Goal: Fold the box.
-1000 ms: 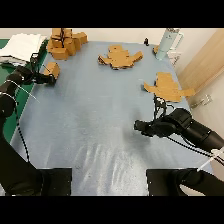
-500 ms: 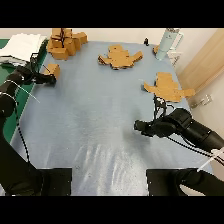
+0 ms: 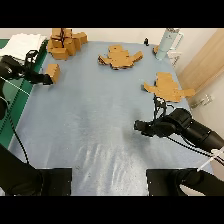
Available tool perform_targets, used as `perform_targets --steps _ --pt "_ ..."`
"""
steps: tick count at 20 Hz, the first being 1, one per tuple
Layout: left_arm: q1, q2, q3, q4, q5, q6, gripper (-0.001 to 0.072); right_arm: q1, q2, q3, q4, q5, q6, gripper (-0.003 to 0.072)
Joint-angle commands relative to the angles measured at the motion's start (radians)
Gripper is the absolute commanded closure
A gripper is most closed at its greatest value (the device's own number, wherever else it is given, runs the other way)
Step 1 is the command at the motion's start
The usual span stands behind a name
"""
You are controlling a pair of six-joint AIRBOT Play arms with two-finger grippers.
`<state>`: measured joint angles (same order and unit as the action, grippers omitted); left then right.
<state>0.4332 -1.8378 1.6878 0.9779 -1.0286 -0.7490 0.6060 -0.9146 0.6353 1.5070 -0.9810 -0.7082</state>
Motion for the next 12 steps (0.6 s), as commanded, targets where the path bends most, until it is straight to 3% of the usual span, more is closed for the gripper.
perform_targets --steps 1,4,6,9,12 --pt "0.036 0.082 0.024 -0.025 -0.283 0.008 0.0005 0.001 0.0 0.001 0.0 0.0 0.0 0.0681" --pt "0.045 0.167 -0.008 -0.278 -0.478 0.108 0.0005 0.001 0.0 0.001 0.0 0.0 0.0 0.0681" --pt "0.038 0.238 -0.094 -0.441 -0.541 0.163 0.0005 0.001 0.0 0.001 0.0 0.0 0.0 0.0681" --pt "-0.017 0.378 -0.305 -0.488 -0.549 0.189 0.0005 0.001 0.0 0.001 0.0 0.0 0.0 0.0681" --pt "-0.106 0.57 -0.56 -0.491 -0.451 0.222 0.0005 0.001 0.0 0.001 0.0 0.0 0.0 0.0681"
